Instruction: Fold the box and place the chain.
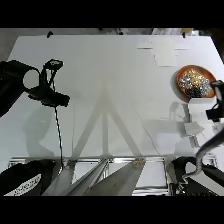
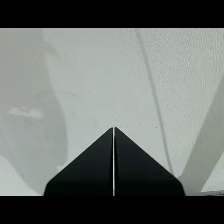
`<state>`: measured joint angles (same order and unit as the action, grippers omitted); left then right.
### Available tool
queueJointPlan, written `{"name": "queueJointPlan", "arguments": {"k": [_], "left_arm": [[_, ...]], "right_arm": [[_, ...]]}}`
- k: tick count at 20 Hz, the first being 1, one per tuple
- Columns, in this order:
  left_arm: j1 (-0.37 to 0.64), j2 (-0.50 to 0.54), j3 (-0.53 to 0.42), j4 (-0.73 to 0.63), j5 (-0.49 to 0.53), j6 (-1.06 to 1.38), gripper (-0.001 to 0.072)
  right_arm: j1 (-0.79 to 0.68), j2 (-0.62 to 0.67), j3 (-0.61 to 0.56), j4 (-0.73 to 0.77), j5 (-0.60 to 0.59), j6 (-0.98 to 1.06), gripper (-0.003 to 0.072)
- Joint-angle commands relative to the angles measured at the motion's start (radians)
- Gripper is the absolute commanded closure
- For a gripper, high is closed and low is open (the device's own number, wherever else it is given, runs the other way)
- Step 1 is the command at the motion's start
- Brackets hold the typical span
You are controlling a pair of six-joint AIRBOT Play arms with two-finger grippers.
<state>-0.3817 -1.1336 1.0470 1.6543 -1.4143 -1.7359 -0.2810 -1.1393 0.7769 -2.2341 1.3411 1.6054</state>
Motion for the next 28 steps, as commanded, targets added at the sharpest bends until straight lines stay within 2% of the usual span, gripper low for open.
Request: {"name": "queueJointPlan", "arguments": {"k": [1,5,6,9,11,13,14,16,19,22,25,28], "left_arm": [[0.001,0.0,0.0,0.0,0.0,0.0,0.0698],[0.001,0.0,0.0,0.0,0.0,0.0,0.0698],[0.001,0.0,0.0,0.0,0.0,0.0,0.0698],[0.001,0.0,0.0,0.0,0.0,0.0,0.0698],[0.001,0.0,0.0,0.0,0.0,0.0,0.0698],[0.001,0.0,0.0,0.0,0.0,0.0,0.0698],[0.001,0.0,0.0,0.0,0.0,0.0,0.0698],[0.001,0.0,0.0,0.0,0.0,0.0,0.0698],[0.001,0.0,0.0,0.0,0.0,0.0,0.0698],[0.001,0.0,0.0,0.0,0.0,0.0,0.0698],[0.001,0.0,0.0,0.0,0.0,0.0,0.0698],[0.001,0.0,0.0,0.0,0.0,0.0,0.0698]], "right_arm": [[-0.149,-0.024,0.0,0.02,-0.051,-0.041,0.0174],[-0.216,-0.108,0.0,0.002,-0.071,-0.037,0.0192],[-0.228,-0.126,0.0,-0.012,-0.085,-0.023,0.0266],[-0.259,-0.164,0.0,-0.02,-0.154,0.029,0.0291],[-0.261,-0.182,0.0,-0.021,-0.199,0.04,0.0368],[-0.261,-0.208,0.0,-0.021,-0.236,0.047,0.0398],[-0.261,-0.224,0.0,-0.021,-0.245,0.047,0.0471],[-0.258,-0.243,0.0,-0.016,-0.238,0.044,0.0673],[-0.204,-0.216,0.0,-0.012,-0.179,0.012,0.0671],[-0.084,-0.127,0.0,0.039,-0.094,0.001,0.0672],[0.037,-0.013,0.0,0.239,-0.026,-0.048,0.0672],[0.153,0.124,-0.027,0.484,-0.031,-0.07,0.0672]]}}
